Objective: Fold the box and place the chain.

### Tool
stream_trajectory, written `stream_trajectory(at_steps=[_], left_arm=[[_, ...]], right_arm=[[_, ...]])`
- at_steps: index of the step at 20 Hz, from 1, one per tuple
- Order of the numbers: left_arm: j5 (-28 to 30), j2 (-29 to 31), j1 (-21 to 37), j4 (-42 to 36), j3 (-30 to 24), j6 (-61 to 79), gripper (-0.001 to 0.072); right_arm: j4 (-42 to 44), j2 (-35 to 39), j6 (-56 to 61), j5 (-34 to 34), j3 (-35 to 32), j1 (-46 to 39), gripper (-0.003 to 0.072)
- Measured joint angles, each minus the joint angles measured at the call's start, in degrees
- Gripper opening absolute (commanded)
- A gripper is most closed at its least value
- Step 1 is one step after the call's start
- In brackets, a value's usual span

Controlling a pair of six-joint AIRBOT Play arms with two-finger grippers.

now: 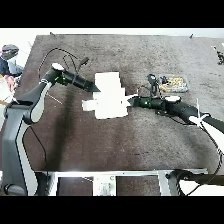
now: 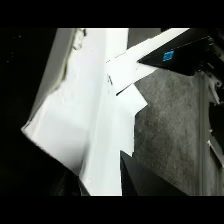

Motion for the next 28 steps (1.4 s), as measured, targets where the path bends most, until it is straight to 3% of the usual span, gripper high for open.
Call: stream_trajectory(at_steps=[4,5,7,8,9,10,11,19,28], left_arm=[[0.6,0.0,-1.3,1.5,0.0,0.9,0.0295],[0.8,0.0,-1.5,1.7,0.0,1.1,0.0171],[0.8,0.0,-1.8,2.2,0.0,1.6,0.0011],[0.8,0.0,-1.8,2.5,0.0,2.2,0.0011],[0.8,0.0,-1.9,2.7,0.0,2.6,0.0011],[0.8,0.0,-1.9,2.9,0.0,3.4,0.0011],[0.7,0.0,-1.9,3.2,0.0,4.4,0.0011],[0.3,0.2,-2.0,2.4,0.0,20.4,0.0009],[7.0,0.2,-2.0,0.9,0.0,39.5,0.0008]], right_arm=[[-0.2,0.0,0.0,-0.2,0.0,0.0,0.0009],[-0.2,0.0,0.0,-0.2,0.0,0.0,0.0009],[-0.2,0.0,0.0,-0.2,0.0,0.0,0.0009],[-0.2,0.0,0.0,-0.2,0.0,0.0,0.0010],[-0.2,0.0,0.0,-0.2,0.0,0.0,0.0065],[-0.2,0.0,0.0,-0.2,0.0,0.0,0.0341],[-0.2,0.1,0.0,-0.2,0.0,0.0,0.0479],[-0.2,6.0,-2.6,0.0,0.0,-3.5,0.0474],[-4.0,8.0,-3.1,0.3,0.0,-5.9,0.0474]])
